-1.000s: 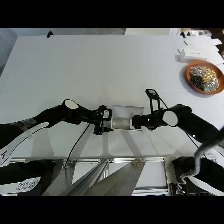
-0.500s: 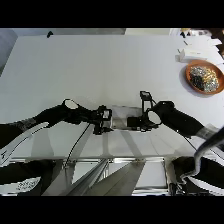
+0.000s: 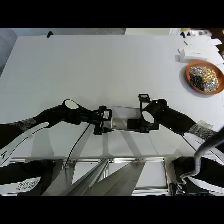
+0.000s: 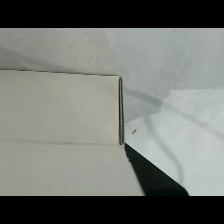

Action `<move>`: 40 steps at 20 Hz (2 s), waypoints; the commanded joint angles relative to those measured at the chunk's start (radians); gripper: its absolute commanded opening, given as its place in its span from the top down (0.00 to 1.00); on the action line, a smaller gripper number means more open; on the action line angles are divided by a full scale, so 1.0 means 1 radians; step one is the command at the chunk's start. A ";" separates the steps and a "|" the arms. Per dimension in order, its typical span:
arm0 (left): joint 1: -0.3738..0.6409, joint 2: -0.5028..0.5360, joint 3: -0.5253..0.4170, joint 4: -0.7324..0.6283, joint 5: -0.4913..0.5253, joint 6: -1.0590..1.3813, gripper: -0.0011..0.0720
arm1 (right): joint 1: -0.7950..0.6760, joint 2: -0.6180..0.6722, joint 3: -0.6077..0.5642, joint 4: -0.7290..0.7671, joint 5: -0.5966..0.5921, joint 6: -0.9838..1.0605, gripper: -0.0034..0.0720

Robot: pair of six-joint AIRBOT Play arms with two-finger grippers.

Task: Fold the box and place the chain.

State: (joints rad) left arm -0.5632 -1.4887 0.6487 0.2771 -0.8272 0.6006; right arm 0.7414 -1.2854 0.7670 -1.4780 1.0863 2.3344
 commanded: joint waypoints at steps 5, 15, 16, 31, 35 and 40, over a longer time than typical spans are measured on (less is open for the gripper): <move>0.001 0.000 0.000 0.000 0.000 0.001 0.79 | 0.001 -0.003 0.002 -0.056 0.013 0.002 0.93; 0.001 0.000 0.000 0.000 0.000 0.001 0.79 | 0.000 -0.003 0.003 -0.130 -0.088 0.003 0.65; 0.001 0.000 0.000 0.000 0.000 0.001 0.79 | 0.000 -0.005 0.003 -0.131 -0.095 0.003 0.69; 0.001 0.000 0.000 0.000 0.000 0.001 0.79 | 0.000 -0.057 0.000 -0.134 -0.109 -0.023 0.93; 0.001 0.000 0.000 0.000 0.000 0.001 0.79 | 0.000 -0.036 0.000 -0.130 -0.103 -0.043 0.77; 0.001 0.000 0.000 0.000 0.000 0.001 0.79 | 0.000 0.060 0.000 -0.144 -0.102 -0.043 0.55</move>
State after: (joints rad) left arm -0.5629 -1.4887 0.6487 0.2764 -0.8230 0.6025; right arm 0.7422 -1.2732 0.7666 -1.6157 0.9520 2.2902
